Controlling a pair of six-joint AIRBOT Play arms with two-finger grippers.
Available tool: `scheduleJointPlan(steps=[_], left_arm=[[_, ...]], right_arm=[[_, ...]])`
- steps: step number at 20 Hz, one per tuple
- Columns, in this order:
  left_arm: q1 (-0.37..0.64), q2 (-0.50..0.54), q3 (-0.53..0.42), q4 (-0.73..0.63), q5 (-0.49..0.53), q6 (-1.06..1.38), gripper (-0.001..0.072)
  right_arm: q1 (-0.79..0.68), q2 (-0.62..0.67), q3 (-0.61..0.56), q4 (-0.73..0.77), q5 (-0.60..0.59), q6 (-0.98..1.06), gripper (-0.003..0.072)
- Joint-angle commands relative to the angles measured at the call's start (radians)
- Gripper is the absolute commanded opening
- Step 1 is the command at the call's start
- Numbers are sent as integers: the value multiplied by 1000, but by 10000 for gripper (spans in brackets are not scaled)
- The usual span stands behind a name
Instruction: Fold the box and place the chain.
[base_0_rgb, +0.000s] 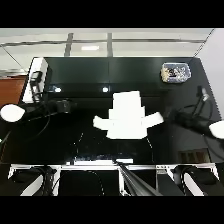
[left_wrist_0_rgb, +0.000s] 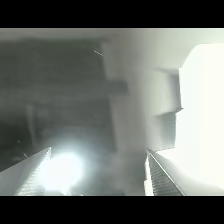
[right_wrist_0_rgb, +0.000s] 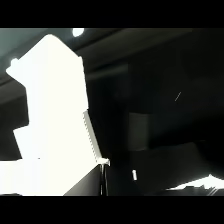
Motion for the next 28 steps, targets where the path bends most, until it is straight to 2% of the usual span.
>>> scheduleJointPlan(steps=[1,4,8,11,16,23,28], left_arm=[[-68,-159,69,-117,-95,22,701],[-35,-371,196,-205,-317,55,700],[29,-601,315,-416,-512,146,700],[5,-714,395,-413,-630,147,700],[-73,-821,503,-289,-621,64,700],[-122,-923,607,-314,-620,51,699],[-143,-962,636,-433,-638,157,699]], right_arm=[[190,22,-130,16,-187,115,14],[233,22,-143,14,-212,114,15],[233,22,-143,10,-232,114,15],[233,22,-143,8,-229,111,15],[233,22,-143,8,-229,111,15],[233,22,-143,8,-228,111,15],[233,22,-143,7,-228,110,14]])
